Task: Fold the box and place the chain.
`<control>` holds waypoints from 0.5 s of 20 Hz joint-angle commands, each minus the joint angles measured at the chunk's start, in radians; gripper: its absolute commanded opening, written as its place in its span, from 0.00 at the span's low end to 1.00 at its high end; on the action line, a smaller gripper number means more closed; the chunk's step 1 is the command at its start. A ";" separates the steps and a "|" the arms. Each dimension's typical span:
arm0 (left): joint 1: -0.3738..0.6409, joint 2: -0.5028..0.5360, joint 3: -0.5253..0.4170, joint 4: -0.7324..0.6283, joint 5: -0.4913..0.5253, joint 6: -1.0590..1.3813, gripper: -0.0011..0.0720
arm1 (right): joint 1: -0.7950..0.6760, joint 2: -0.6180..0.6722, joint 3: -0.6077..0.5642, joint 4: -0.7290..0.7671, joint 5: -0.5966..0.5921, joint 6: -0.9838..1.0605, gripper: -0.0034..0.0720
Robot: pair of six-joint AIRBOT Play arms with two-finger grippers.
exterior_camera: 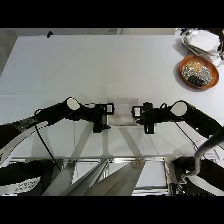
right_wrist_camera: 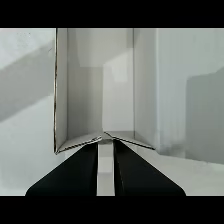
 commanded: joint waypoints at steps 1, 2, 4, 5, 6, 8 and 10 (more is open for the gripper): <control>0.000 0.000 0.000 0.000 0.000 0.000 0.39 | 0.016 -0.002 0.000 0.016 -0.022 -0.003 0.17; 0.000 0.000 0.000 0.000 0.000 0.000 0.39 | 0.016 -0.002 0.000 0.016 -0.022 -0.003 0.17; 0.000 0.000 0.000 0.000 0.000 0.000 0.39 | 0.016 -0.002 0.000 0.022 -0.022 -0.003 0.17; 0.000 0.000 0.000 0.000 0.000 0.000 0.39 | 0.016 -0.002 0.000 0.028 -0.024 -0.003 0.17; 0.000 0.000 0.000 0.000 0.000 0.000 0.39 | 0.016 -0.003 0.000 0.043 -0.037 -0.003 0.15; 0.000 0.000 0.000 0.000 0.000 0.000 0.39 | 0.020 -0.016 -0.002 0.065 -0.048 -0.003 0.15; 0.000 0.000 0.000 0.000 0.000 0.000 0.39 | 0.024 -0.031 -0.002 0.066 -0.049 -0.003 0.15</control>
